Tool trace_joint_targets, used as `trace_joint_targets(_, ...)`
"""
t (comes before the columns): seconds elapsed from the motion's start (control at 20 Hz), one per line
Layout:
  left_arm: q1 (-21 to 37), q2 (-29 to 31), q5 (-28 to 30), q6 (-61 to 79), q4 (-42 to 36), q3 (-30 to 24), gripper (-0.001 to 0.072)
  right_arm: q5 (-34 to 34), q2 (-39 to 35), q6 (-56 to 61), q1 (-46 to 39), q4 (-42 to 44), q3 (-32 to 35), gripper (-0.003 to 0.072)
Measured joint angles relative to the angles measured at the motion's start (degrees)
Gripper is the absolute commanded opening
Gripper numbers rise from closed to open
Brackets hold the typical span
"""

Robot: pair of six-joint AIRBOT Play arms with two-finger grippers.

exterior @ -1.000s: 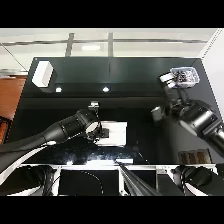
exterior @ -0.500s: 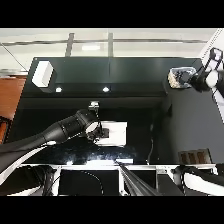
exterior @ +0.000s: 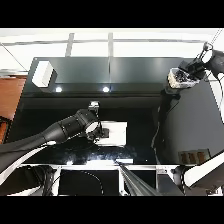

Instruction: Fold the box and place the chain.

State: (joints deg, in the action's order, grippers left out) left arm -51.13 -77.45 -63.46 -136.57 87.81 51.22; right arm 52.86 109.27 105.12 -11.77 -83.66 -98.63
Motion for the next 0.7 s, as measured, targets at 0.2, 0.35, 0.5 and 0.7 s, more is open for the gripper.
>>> trace_joint_targets(0.2,0.00,0.00,-0.02,0.00,0.02,0.00,0.0030,-0.28,3.08,-0.37,-0.17,0.98,-1.55,0.0380)
trace_joint_targets(0.35,0.00,0.00,-0.02,0.00,0.00,0.00,0.0030,0.11,3.91,-0.46,-0.31,2.40,-2.25,0.0029)
trace_joint_targets(0.5,0.00,0.00,-0.04,0.00,0.00,0.00,0.0030,3.26,3.50,-3.32,-0.35,4.22,-3.67,0.0030)
trace_joint_targets(0.7,0.00,0.02,-0.11,0.00,0.00,0.00,0.0029,5.75,-2.14,-9.53,-0.35,5.18,-4.63,0.0030)
